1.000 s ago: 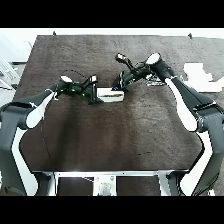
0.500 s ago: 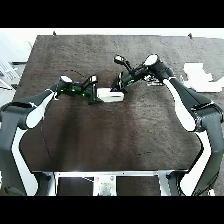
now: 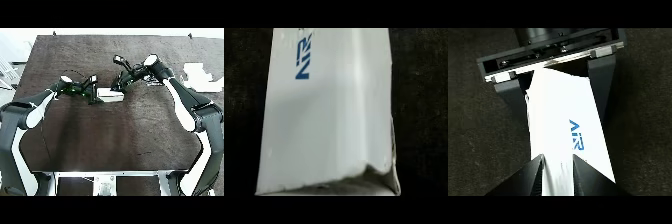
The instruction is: Fold the box and place the chain.
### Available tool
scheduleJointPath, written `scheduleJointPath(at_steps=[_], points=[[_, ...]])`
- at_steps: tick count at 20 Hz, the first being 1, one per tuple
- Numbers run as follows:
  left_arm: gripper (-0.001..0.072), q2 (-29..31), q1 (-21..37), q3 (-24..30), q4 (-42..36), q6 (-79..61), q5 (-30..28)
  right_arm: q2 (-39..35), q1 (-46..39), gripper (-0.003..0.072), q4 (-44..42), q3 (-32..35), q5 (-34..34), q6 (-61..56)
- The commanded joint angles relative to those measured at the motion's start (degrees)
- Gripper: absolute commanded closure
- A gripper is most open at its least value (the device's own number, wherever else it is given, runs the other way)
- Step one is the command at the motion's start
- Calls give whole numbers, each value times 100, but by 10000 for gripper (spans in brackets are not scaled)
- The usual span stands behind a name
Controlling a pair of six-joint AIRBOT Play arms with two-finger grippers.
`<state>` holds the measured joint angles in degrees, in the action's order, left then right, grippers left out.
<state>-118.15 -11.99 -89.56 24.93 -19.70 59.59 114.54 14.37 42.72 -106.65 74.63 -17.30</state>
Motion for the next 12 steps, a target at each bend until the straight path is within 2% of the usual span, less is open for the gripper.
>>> scheduleJointPath(at_steps=[1, 7, 12], points=[[298, 4, 2, 0, 4, -4, 2, 0, -4, 456, 105, -7, -179, 2], [298, 4, 2, 0, 4, -4, 2, -2, 44, 456, 122, -15, 151, -168], [298, 4, 2, 0, 4, -4, 2, -2, 46, 458, 127, -13, 149, -219]])
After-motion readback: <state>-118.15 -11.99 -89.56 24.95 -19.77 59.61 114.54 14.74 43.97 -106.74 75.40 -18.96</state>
